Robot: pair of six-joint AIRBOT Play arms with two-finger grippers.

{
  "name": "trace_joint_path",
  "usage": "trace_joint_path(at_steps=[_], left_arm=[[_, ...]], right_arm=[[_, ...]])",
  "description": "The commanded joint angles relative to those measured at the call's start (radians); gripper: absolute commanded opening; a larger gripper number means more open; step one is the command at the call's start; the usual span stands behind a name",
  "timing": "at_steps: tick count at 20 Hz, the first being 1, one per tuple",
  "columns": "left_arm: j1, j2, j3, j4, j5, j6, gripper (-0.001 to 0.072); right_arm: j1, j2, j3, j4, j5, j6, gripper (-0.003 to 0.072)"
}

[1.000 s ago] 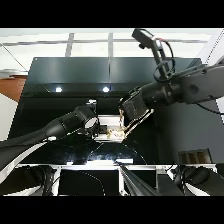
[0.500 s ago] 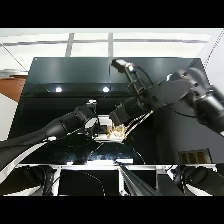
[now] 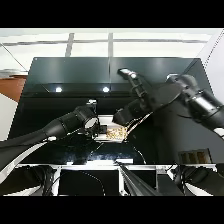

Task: Fold the box and place the chain.

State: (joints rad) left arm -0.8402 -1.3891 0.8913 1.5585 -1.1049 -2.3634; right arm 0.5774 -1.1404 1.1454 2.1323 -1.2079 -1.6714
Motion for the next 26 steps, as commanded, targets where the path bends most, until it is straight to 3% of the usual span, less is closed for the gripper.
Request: trace_joint_path(at_steps=[1,4,9,10,11,14,18,22,26], left_arm=[[0.000,0.000,0.000,0.000,0.000,0.000,0.0031],[0.000,0.000,0.000,0.001,0.001,0.000,0.0031],[0.000,0.000,0.000,0.001,0.003,0.000,0.0031],[0.000,0.000,0.000,0.001,0.001,0.000,0.0031],[0.000,0.000,0.000,0.001,0.000,0.000,0.0031],[0.000,0.000,0.000,0.001,0.000,0.000,0.0031],[0.000,0.000,0.000,0.000,0.000,0.000,0.0031],[0.000,0.000,0.000,0.000,-0.005,0.000,0.0031],[0.001,0.000,0.000,0.000,-0.003,0.000,0.0031]], right_arm=[[-0.150,0.081,-0.007,-0.066,-0.105,-0.099,0.0482],[-0.294,0.183,-0.114,-0.093,-0.092,-0.163,0.0482],[-0.362,0.264,-0.492,-0.084,0.227,-0.318,0.0495],[-0.346,0.262,-0.546,-0.084,0.272,-0.369,0.0682],[-0.322,0.257,-0.580,-0.085,0.302,-0.420,0.0712],[-0.214,0.247,-0.620,-0.087,0.391,-0.636,0.0712],[-0.107,0.226,-0.645,-0.034,0.534,-1.101,0.0709],[-0.056,0.118,-0.645,0.106,0.517,-1.238,0.0704],[0.005,0.055,-0.645,0.146,0.595,-1.284,0.0703]])
